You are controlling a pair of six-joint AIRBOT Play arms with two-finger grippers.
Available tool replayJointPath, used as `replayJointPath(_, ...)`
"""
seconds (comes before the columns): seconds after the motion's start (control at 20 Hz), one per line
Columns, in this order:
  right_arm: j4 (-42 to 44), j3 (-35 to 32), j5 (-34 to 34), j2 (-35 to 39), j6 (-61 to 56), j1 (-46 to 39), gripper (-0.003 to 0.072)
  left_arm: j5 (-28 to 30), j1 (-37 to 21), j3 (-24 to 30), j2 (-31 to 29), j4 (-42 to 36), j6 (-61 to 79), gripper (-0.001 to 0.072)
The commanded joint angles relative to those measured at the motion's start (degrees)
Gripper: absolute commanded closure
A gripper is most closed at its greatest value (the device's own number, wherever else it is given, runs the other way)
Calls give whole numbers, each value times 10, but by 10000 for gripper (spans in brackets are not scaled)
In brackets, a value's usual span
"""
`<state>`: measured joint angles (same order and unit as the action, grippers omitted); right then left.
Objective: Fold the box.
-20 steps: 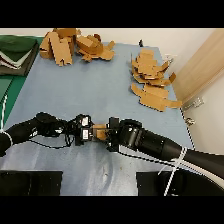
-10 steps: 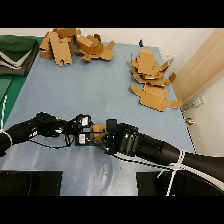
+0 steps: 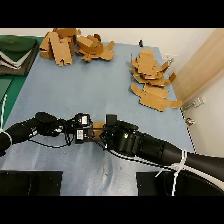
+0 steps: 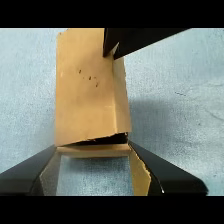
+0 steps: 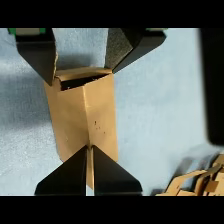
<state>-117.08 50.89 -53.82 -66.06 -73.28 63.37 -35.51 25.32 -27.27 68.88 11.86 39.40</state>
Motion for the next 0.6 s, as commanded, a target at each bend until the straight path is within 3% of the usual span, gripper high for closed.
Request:
replayJointPath(0.0,1,13,-9,0,-3,11,641,-4,0,0,0,2,2,253)
replayJointPath(0.55,9,20,-16,-9,-4,14,643,-6,0,0,0,2,2,252)
